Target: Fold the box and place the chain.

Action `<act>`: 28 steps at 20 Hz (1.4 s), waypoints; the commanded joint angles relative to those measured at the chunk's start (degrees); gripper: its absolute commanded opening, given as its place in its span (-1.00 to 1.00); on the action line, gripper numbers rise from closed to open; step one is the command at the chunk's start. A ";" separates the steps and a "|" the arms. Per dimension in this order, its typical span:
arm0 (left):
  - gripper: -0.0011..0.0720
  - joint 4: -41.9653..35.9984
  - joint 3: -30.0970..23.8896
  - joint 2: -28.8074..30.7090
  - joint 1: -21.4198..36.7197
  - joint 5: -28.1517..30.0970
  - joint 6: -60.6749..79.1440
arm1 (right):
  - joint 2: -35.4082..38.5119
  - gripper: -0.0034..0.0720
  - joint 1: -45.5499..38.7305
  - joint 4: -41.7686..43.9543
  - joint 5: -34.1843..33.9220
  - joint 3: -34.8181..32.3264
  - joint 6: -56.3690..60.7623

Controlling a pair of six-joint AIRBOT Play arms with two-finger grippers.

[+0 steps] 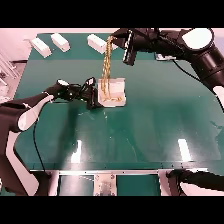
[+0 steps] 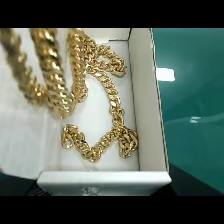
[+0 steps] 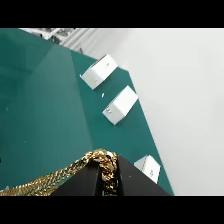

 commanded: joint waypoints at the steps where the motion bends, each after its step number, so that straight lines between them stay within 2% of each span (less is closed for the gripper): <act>1: 0.49 0.00 0.07 0.04 0.04 0.02 0.02 | 0.02 -0.90 0.26 -6.40 -0.28 -1.11 8.11; 7: 0.49 0.00 0.07 0.02 0.04 0.02 0.02 | 0.02 -0.90 0.26 -6.12 0.81 -8.50 12.83; 13: 0.49 0.00 0.07 0.02 0.04 0.02 0.02 | -2.69 -0.90 0.26 -6.01 0.72 -21.40 13.88; 21: 0.49 0.00 0.07 0.02 0.04 -0.04 0.02 | -15.17 -0.89 0.24 -5.99 -0.48 -23.08 12.66; 22: 0.49 0.00 0.07 0.02 0.04 -0.04 0.02 | -15.12 -0.66 0.24 -6.01 -1.84 -23.04 12.70; 23: 0.49 -0.02 0.07 0.02 0.04 -0.04 0.02 | -14.93 -0.09 0.13 -5.99 -3.17 -22.64 12.70; 24: 0.49 0.00 0.07 0.02 0.04 -0.04 0.02 | -14.64 0.26 0.09 -6.05 -4.74 -21.99 13.16; 28: 0.49 0.00 0.07 0.02 0.04 -0.02 0.02 | -12.11 0.32 -0.98 -6.01 -6.84 -18.36 13.57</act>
